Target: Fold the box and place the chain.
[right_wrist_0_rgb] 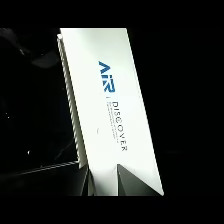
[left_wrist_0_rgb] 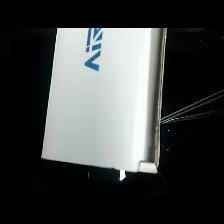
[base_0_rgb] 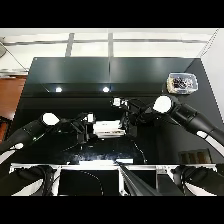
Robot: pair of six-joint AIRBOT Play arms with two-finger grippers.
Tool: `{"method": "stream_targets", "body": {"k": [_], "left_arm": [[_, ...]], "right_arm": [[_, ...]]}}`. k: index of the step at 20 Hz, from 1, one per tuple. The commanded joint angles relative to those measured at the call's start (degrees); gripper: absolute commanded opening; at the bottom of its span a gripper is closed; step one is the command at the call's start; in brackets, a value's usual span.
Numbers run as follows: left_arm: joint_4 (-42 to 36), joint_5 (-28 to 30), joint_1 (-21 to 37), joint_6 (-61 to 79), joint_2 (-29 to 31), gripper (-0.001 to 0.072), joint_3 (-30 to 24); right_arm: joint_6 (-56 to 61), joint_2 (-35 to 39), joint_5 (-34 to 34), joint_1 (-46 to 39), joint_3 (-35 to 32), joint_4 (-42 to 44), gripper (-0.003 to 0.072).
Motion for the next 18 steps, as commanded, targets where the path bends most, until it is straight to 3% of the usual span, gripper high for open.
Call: {"method": "stream_targets", "body": {"k": [1, 18], "left_arm": [[0.0, -0.1, 0.0, 0.0, 0.0, 0.0348, 0.0], [0.0, -0.1, 0.0, 0.0, 0.0, 0.0347, 0.0]], "right_arm": [[0.4, 0.0, -1.1, 0.2, 0.0, 0.0, 0.0182], [1.7, 0.0, 0.2, 0.2, 0.0, 0.0, 0.0214]]}}
